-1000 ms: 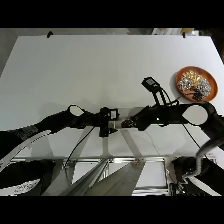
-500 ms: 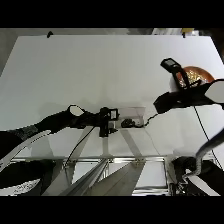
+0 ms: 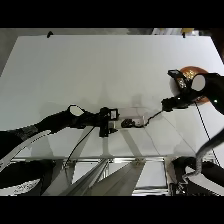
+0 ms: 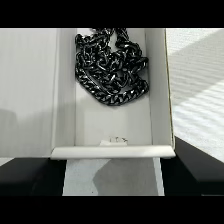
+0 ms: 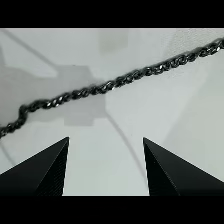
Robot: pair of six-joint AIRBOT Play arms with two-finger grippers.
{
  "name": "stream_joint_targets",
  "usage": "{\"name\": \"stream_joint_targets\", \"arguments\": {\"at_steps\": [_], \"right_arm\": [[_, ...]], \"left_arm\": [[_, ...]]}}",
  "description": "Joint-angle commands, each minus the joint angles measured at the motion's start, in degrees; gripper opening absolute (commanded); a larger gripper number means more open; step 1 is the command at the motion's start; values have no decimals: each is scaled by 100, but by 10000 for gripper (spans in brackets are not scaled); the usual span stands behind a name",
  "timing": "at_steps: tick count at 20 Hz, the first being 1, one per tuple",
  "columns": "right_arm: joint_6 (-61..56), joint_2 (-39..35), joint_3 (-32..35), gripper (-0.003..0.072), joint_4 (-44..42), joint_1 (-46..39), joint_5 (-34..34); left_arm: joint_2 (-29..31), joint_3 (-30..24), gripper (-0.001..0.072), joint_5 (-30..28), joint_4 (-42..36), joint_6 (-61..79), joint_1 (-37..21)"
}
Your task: Fold the box and place the chain.
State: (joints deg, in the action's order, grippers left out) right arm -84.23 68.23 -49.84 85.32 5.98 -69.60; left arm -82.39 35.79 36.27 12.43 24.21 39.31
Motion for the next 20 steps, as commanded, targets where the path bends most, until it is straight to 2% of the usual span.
{"name": "stream_joint_targets", "arguments": {"at_steps": [1,2,3,7,8,9,11,13,16,20], "right_arm": [[-197,474,90,496,101,-33,363],[-337,560,109,466,101,-33,470],[-435,632,146,405,101,-33,619],[-450,811,188,396,13,-33,1032],[-452,863,188,375,15,-33,1058],[-457,946,188,319,15,-33,1058],[-603,1128,190,314,17,-33,1045],[-592,1161,190,202,20,-20,1025],[-570,1045,190,36,48,-20,817],[-509,247,190,17,179,116,662]], "left_arm": [[2,4,363,0,2,0,2],[2,4,363,-2,2,0,2],[2,4,363,2,2,0,2],[2,4,363,0,2,0,2],[2,2,363,0,2,0,2],[2,4,363,0,2,0,2],[2,2,363,0,2,0,2],[2,4,363,0,2,0,2],[2,4,363,0,2,0,2],[2,4,363,0,2,0,2]]}}
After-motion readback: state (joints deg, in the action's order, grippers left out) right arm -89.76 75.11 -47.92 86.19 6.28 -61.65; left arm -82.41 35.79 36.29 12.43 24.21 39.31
